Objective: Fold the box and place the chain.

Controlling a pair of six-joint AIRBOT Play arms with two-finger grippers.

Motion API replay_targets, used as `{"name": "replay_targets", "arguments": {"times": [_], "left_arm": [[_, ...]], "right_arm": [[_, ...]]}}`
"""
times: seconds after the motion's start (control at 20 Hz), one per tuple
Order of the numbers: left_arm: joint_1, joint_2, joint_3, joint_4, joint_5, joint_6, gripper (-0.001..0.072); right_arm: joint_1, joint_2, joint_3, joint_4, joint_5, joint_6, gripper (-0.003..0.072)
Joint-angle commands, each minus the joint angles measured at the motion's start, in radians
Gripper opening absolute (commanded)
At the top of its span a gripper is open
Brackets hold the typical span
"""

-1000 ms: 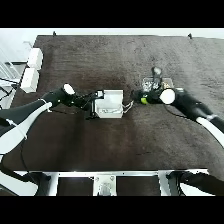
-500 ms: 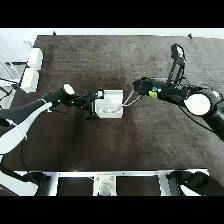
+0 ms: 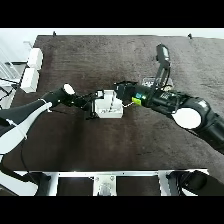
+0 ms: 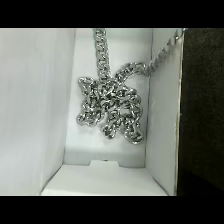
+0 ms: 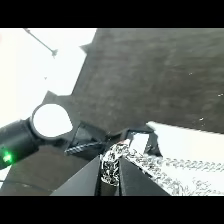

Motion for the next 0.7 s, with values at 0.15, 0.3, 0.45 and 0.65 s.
{"name": "replay_targets", "arguments": {"times": [0.15, 0.3, 0.45, 0.65], "left_arm": [[0.0, 0.0, 0.0, 0.0, 0.0, 0.0, 0.0529], [0.0, 0.0, 0.0, 0.0, 0.0, 0.0, 0.0529], [0.0, 0.0, 0.0, 0.0, 0.0, 0.0, 0.0529], [0.0, 0.0, 0.0, 0.0, 0.0, 0.0, 0.0529]], "right_arm": [[0.025, -0.124, -0.047, 0.003, -0.072, 0.021, 0.0002], [0.025, -0.21, -0.065, 0.003, -0.123, 0.042, 0.0002], [0.025, -0.307, -0.066, 0.003, -0.14, 0.054, 0.0002], [0.013, -0.4, -0.071, 0.0, -0.143, 0.053, 0.0004]]}}
